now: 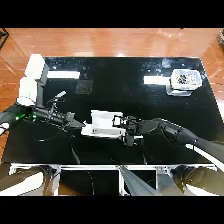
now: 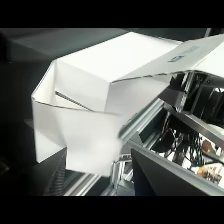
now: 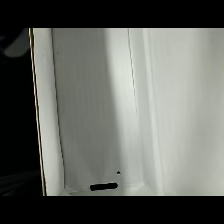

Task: Fold the box and place the chain.

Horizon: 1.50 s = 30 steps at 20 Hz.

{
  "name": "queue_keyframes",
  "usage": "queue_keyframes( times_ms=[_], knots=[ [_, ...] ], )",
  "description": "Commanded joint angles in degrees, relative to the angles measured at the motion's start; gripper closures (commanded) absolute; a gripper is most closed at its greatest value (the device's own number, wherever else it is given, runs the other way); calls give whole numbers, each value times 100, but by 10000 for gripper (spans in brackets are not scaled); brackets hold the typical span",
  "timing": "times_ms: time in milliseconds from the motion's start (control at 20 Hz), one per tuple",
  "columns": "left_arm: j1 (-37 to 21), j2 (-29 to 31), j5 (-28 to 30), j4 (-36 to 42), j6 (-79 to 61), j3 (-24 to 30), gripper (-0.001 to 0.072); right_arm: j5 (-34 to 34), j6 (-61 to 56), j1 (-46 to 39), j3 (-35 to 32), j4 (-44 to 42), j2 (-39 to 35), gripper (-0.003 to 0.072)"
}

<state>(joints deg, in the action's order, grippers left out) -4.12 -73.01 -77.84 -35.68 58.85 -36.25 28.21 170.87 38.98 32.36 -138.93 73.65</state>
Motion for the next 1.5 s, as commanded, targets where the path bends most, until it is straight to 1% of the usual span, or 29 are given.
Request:
queue_keyframes(
  times_ms=[0,50,150,200,300,400,450,500,600,750,850,950,1050,1150,1350,1400,1450],
  knots=[
    [-380,17,48,-33,-44,-4,218,-11,-4,4,-2,0,0,666],
    [-612,17,-46,-37,-144,-13,269,-11,-7,4,0,0,0,666],
    [-1250,20,-393,-26,-608,-48,697,-11,-7,4,0,-2,0,666],
    [-1554,35,-490,-11,-745,-52,693,-11,-4,4,-2,0,0,666],
    [-2111,66,-450,-92,-848,-50,693,-11,-4,4,0,0,0,666],
    [-2406,63,-63,-490,-763,-9,694,-11,-7,4,0,0,0,666],
    [-2400,63,146,-732,-577,81,694,-11,-7,4,0,0,0,666],
    [-2312,59,275,-820,-483,221,694,-11,-4,4,0,2,0,666],
    [-1943,52,608,-852,-461,557,694,-13,-7,4,-2,0,0,666],
    [-1080,50,1198,-769,-234,938,694,-11,-7,4,-2,2,0,666],
    [-494,50,1528,-658,-7,1036,693,-13,-7,4,-2,0,0,666],
    [-83,50,1641,-188,-195,1034,692,-13,-7,4,0,0,0,666],
    [197,50,1657,164,-339,1034,692,-13,-7,4,-2,0,0,666],
    [380,50,1670,210,-339,1034,692,-13,-9,4,0,0,0,666],
    [402,52,1558,256,-330,1021,688,-13,-9,4,0,0,0,666],
    [400,50,1467,251,-302,997,677,-13,-7,4,0,0,0,666],
    [378,52,1351,254,-293,957,484,-13,-9,4,-2,0,0,666]
  ],
)
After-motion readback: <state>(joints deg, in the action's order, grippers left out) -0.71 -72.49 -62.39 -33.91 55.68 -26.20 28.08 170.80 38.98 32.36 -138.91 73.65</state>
